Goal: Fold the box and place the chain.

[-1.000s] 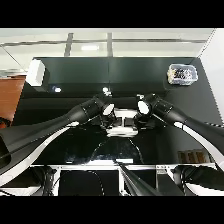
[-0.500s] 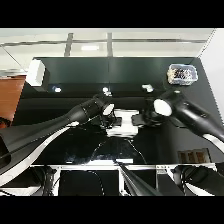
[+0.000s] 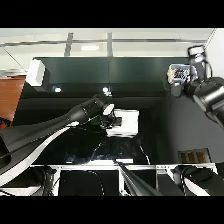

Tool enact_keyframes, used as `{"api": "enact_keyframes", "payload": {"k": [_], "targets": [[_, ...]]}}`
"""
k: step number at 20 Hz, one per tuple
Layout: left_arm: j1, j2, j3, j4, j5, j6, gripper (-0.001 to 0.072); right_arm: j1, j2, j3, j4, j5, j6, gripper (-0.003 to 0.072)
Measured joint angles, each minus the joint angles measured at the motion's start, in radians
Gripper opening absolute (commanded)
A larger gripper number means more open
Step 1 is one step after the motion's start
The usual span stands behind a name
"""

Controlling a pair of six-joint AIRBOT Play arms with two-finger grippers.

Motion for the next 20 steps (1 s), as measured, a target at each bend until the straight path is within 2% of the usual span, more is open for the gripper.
{"api": "enact_keyframes", "payload": {"k": [2, 5, 8, 10, 14, 15, 17, 19, 20], "targets": [[0.0, 0.0, 0.0, 0.0, 0.002, 0.0, 0.0024, -0.112, -0.059, -0.003, 0.077, -0.153, 0.023, 0.0719], [0.0, 0.0, 0.0, 0.0, 0.005, 0.0, 0.0025, -0.237, -0.195, 0.019, 0.204, -0.321, 0.033, 0.0714], [0.0, 0.0, 0.0, 0.0, 0.006, 0.0, 0.0025, -0.314, -0.386, 0.172, 0.273, -0.357, 0.022, 0.0713], [0.0, 0.0, 0.0, 0.001, 0.006, 0.0, 0.0025, -0.351, -0.539, 0.354, 0.33, -0.288, -0.031, 0.0713], [0.0, 0.0, 0.0, 0.001, 0.006, 0.0, 0.0024, -0.43, -0.836, 0.745, 0.475, -0.029, -0.101, 0.0697], [0.0, 0.0, 0.0, 0.001, 0.005, 0.0, 0.0025, -0.451, -0.893, 0.821, 0.525, 0.027, -0.117, 0.0596], [0.0, 0.0, 0.0, 0.001, 0.005, 0.0, 0.0025, -0.482, -0.973, 0.926, 0.605, 0.098, -0.136, 0.0594], [0.0, 0.0, 0.0, 0.001, 0.005, 0.0, 0.0025, -0.502, -1.017, 0.981, 0.649, 0.13, -0.148, 0.0593], [0.0, 0.0, 0.0, 0.001, 0.005, 0.0, 0.0024, -0.51, -1.033, 1.0, 0.665, 0.142, -0.152, 0.0516]]}}
